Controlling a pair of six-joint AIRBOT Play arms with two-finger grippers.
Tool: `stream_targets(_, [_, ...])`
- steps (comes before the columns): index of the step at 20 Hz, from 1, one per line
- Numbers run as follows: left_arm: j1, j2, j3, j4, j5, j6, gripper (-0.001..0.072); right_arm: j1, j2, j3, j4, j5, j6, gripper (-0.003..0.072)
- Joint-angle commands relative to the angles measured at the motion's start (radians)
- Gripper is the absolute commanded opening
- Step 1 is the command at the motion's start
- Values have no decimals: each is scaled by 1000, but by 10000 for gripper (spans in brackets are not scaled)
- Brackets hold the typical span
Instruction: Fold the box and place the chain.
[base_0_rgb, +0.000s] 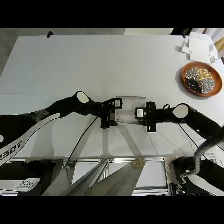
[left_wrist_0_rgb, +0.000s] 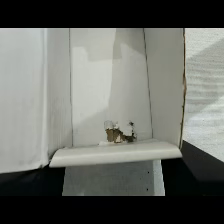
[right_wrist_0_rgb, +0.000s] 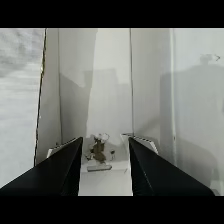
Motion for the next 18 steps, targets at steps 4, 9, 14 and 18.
stream_targets(4, [0, 0, 0, 0, 0, -1, 8, 3, 3, 0, -2, 15, 99, 256])
stream_targets(9, [0, 0, 0, 0, 0, -1, 8, 3, 187, 0, -238, 106, 765, 12])
stream_targets(14, [0, 0, 0, 0, 0, -1, 8, -105, 406, 0, -462, 177, 1315, 13])
stream_targets(18, [0, 0, 0, 0, 0, -1, 8, -347, 432, 0, -464, 284, 1487, 13])
